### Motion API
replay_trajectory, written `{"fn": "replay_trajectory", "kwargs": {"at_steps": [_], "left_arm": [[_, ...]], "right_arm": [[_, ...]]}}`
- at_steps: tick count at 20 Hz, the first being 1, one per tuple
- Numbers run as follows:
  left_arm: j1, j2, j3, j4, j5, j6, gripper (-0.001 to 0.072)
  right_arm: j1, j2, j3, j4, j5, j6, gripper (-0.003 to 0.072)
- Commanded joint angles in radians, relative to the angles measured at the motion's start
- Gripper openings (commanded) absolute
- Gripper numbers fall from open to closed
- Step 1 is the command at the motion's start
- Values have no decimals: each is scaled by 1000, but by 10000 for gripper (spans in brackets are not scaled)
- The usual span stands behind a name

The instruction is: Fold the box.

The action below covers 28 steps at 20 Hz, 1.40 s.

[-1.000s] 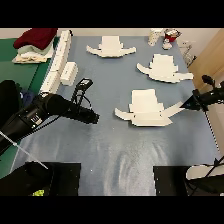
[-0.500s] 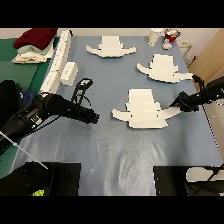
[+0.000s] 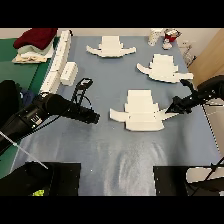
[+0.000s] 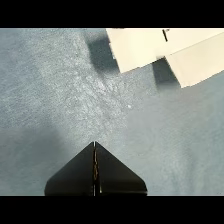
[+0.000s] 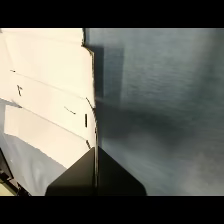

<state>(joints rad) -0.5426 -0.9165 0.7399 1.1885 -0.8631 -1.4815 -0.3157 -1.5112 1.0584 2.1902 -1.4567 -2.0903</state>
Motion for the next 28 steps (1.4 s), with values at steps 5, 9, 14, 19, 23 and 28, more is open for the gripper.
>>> {"fn": "replay_trajectory", "kwargs": {"at_steps": [5, 9, 14, 19, 23, 28], "left_arm": [[108, 1, 29, -19, -78, 27, 518], [286, -14, 48, -140, -156, 153, 518], [467, -170, 48, -480, -301, 488, 518], [467, -378, 55, -652, -283, 715, 518], [467, -570, 150, -673, -298, 764, 518], [430, -710, 246, -681, -423, 843, 517]], "right_arm": [[171, 129, -174, 119, 69, -24, 2], [359, 417, -466, 163, 327, 14, 2], [551, 615, -589, 161, 521, 94, 2], [628, 632, -605, 159, 539, 130, 2], [636, 632, -605, 159, 541, 137, 1], [636, 632, -605, 156, 541, 138, 2]]}}
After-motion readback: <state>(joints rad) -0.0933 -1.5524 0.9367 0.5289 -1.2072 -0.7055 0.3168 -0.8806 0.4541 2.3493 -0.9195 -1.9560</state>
